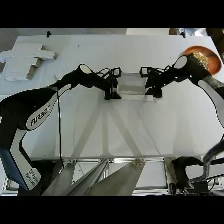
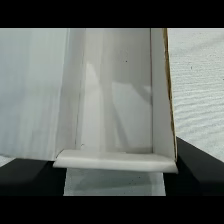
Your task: Fold the box and place the chain.
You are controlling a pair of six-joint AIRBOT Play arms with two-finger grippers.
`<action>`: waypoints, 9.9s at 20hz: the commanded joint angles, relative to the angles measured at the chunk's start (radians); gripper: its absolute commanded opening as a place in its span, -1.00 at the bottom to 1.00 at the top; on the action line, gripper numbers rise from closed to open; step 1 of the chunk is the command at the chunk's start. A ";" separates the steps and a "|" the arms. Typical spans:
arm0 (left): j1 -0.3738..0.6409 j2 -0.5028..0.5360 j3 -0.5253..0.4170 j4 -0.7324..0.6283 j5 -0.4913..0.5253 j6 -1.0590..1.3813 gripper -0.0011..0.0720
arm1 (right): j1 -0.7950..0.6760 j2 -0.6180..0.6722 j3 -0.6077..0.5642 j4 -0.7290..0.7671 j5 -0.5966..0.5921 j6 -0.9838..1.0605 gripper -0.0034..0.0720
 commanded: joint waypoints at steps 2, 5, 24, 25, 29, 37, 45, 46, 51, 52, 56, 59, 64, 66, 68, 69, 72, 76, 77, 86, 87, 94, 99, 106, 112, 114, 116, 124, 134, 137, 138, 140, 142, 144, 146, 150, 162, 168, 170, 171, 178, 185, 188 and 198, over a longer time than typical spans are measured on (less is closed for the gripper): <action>0.000 0.000 0.000 0.000 0.000 0.000 -0.01 | 0.006 -0.003 0.000 0.023 0.032 -0.005 -0.26; 0.000 0.000 0.000 0.000 0.000 0.000 -0.01 | 0.006 -0.003 0.000 0.066 0.063 -0.005 -0.45; 0.000 0.000 0.000 0.000 0.000 0.000 -0.01 | 0.006 -0.003 0.000 0.134 0.030 0.006 -0.88; 0.000 0.000 0.000 0.000 0.000 0.000 -0.01 | 0.006 -0.003 0.000 0.147 0.033 0.006 -0.88; 0.000 0.000 0.000 0.000 0.000 0.000 -0.01 | 0.006 0.005 0.001 0.315 0.075 0.005 -0.88; 0.000 0.000 0.000 0.000 0.000 0.000 -0.01 | -0.048 0.139 0.001 0.348 0.069 0.085 -0.89; 0.000 0.000 0.000 0.000 0.000 0.000 -0.01 | -0.276 0.229 0.000 0.095 0.077 0.708 -0.89; 0.000 0.000 0.000 0.000 0.000 0.000 -0.01 | -0.304 0.224 -0.001 0.054 0.078 0.801 -0.89; 0.000 0.000 0.000 0.000 0.000 0.000 -0.01 | -0.356 0.180 -0.023 -0.104 0.077 1.022 -0.90; 0.000 0.000 0.000 0.000 0.000 0.000 -0.01 | -0.356 0.160 -0.040 -0.102 0.079 1.046 -0.90; 0.000 0.000 0.000 0.000 0.000 0.000 -0.01 | -0.306 0.064 -0.097 -0.072 0.073 1.073 -0.90; 0.000 0.000 0.000 0.000 0.000 0.000 -0.01 | -0.265 0.001 -0.097 -0.010 0.073 1.076 -0.90; 0.000 0.000 0.000 0.000 0.000 0.000 -0.01 | -0.232 -0.023 -0.097 0.108 0.079 1.064 -0.90; 0.000 0.000 0.000 0.000 0.000 0.000 -0.01 | -0.224 -0.023 -0.097 0.132 0.082 1.064 -0.90; 0.000 0.000 0.000 0.000 0.000 0.000 -0.01 | -0.218 -0.023 -0.097 0.180 0.089 1.057 -0.90; 0.000 0.000 0.000 0.000 0.000 0.000 -0.01 | -0.215 -0.023 -0.097 0.209 0.095 1.039 -0.90; 0.000 0.000 0.000 0.000 0.000 0.000 -0.01 | -0.205 -0.023 -0.097 0.271 0.113 0.998 -0.90; 0.000 0.000 0.000 0.000 0.000 0.000 -0.01 | -0.196 -0.022 -0.097 0.350 0.133 0.971 -0.87; 0.000 0.000 0.000 0.000 0.000 0.000 -0.01 | -0.196 -0.021 -0.097 0.371 0.132 0.971 -0.56; 0.000 0.000 0.000 0.000 0.000 0.000 -0.01 | -0.158 0.004 -0.097 0.393 0.062 0.936 0.08; 0.000 0.000 0.000 0.000 0.000 0.000 -0.01 | -0.143 0.004 -0.097 0.391 0.039 0.936 0.11; 0.000 0.000 0.000 0.000 0.000 0.000 -0.01 | -0.027 0.010 -0.097 0.172 -0.096 1.047 0.30; 0.000 0.000 0.000 0.000 0.000 0.000 -0.01 | 0.062 0.038 -0.094 -0.081 -0.164 1.312 0.29; 0.000 0.000 0.000 0.000 0.000 0.000 -0.01 | 0.195 0.069 -0.016 -0.444 -0.193 1.682 0.28; 0.000 0.000 0.000 0.000 0.000 0.000 -0.01 | 0.269 0.058 0.045 -0.534 -0.123 1.890 0.27; 0.000 0.000 0.000 0.000 0.000 0.000 -0.01 | 0.282 0.047 0.045 -0.550 -0.092 1.936 0.28; 0.000 0.000 0.000 0.000 0.000 0.000 -0.01 | 0.303 0.031 0.045 -0.555 -0.092 1.938 0.27; 0.000 0.000 0.000 0.000 0.000 0.000 -0.01 | 0.354 -0.043 0.046 -0.639 -0.055 2.101 0.09; 0.000 0.000 0.000 0.000 0.000 0.000 -0.01 | 0.354 -0.043 0.046 -0.650 -0.055 2.154 -0.88; 0.000 0.000 0.000 0.000 0.000 0.000 -0.01 | 0.354 -0.043 0.046 -0.649 -0.055 2.154 -0.89; 0.000 0.000 0.000 0.000 0.000 0.000 -0.01 | 0.354 -0.043 0.046 -0.649 -0.055 2.154 -0.89; 0.000 0.000 0.000 0.000 0.000 0.000 -0.01 | 0.354 -0.043 0.046 -0.648 -0.055 2.154 -0.86; 0.000 0.000 0.000 0.000 0.000 0.000 -0.01 | 0.354 -0.041 0.046 -0.639 -0.051 2.154 -0.19; 0.000 0.000 0.000 0.000 0.000 0.000 -0.01 | 0.354 -0.031 0.047 -0.639 -0.043 2.154 -0.16; 0.000 0.000 0.000 0.000 0.000 0.000 -0.01 | 0.354 -0.003 0.047 -0.642 -0.048 2.154 -0.15; 0.000 0.000 0.000 0.000 0.000 0.000 -0.01 | 0.343 0.106 0.047 -0.681 -0.044 2.152 -0.15; 0.000 0.000 0.000 0.000 0.000 0.000 -0.01 | -0.103 0.312 0.171 -0.792 -0.036 1.897 0.17; 0.000 0.000 0.000 0.000 0.000 0.000 -0.01 | -0.433 0.150 0.244 -0.691 -0.200 1.778 0.18; 0.000 0.000 0.000 0.000 0.000 0.000 -0.01 | -0.484 0.056 0.266 -0.690 -0.274 1.778 0.18; 0.000 0.000 0.000 0.000 0.000 0.000 -0.01 | -0.495 0.008 0.277 -0.690 -0.309 1.778 0.18; 0.000 0.000 0.000 0.000 0.000 0.000 -0.01 | -0.494 -0.271 0.377 -0.698 -0.473 1.811 0.17; 0.000 0.000 0.000 0.000 0.000 0.000 -0.01 | -0.492 -0.340 0.380 -0.698 -0.546 1.812 -0.22; 0.000 0.000 0.000 0.000 0.000 0.000 -0.01 | -0.491 -0.340 0.380 -0.698 -0.576 1.812 -0.54; 0.000 0.000 0.000 0.000 0.000 0.000 -0.01 | -0.444 -0.188 0.394 -0.757 -0.411 1.800 -0.88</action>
